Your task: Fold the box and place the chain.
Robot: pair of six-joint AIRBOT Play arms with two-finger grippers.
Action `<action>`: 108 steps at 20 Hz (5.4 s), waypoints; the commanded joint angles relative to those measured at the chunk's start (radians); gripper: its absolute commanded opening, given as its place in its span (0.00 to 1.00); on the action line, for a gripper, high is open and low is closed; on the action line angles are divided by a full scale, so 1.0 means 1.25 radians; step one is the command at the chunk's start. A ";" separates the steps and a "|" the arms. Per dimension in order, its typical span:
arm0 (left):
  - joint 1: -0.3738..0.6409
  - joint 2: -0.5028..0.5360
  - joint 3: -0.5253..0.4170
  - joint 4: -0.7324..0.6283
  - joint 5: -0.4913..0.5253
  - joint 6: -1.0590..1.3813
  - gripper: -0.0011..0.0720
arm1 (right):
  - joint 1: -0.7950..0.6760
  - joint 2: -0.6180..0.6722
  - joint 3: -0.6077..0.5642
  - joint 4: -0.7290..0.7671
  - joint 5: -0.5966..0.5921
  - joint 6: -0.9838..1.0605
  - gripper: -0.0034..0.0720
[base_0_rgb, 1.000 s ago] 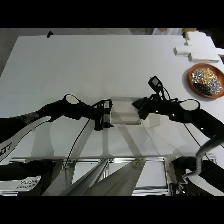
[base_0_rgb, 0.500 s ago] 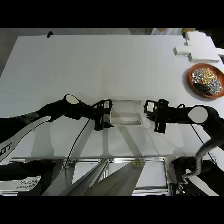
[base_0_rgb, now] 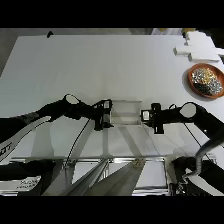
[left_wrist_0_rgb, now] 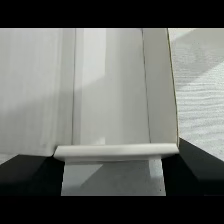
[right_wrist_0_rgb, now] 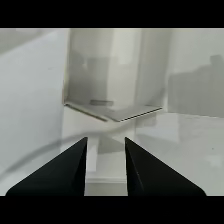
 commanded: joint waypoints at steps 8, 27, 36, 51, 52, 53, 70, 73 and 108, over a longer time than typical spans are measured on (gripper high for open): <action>0.000 0.000 0.000 0.000 0.000 0.000 0.29 | -0.033 -0.022 -0.026 0.098 0.045 -0.070 0.26; 0.000 0.000 0.000 0.000 0.000 0.000 0.29 | 0.031 -0.077 -0.030 0.304 -0.045 -0.129 0.59; 0.000 0.000 0.000 0.000 0.000 0.000 0.29 | -0.035 0.084 -0.030 0.192 -0.021 -0.030 0.42; 0.000 0.000 0.000 0.000 0.000 0.000 0.29 | -0.053 -0.019 -0.071 0.196 -0.027 -0.130 0.16; 0.000 0.000 0.000 0.000 0.000 0.000 0.29 | -0.046 -0.035 -0.071 0.200 -0.034 -0.131 0.16; 0.000 0.000 0.000 0.000 0.000 0.000 0.29 | -0.041 -0.048 -0.071 0.207 -0.045 -0.138 0.16; 0.000 0.000 0.000 0.000 0.000 0.000 0.29 | 0.023 -0.085 -0.071 0.346 -0.088 -0.222 0.52; 0.000 0.000 0.000 0.000 0.000 0.000 0.29 | -0.003 -0.059 -0.071 0.305 -0.079 -0.072 0.51; 0.000 0.000 0.000 0.000 0.000 0.000 0.29 | -0.154 0.021 -0.070 0.223 0.089 1.007 0.31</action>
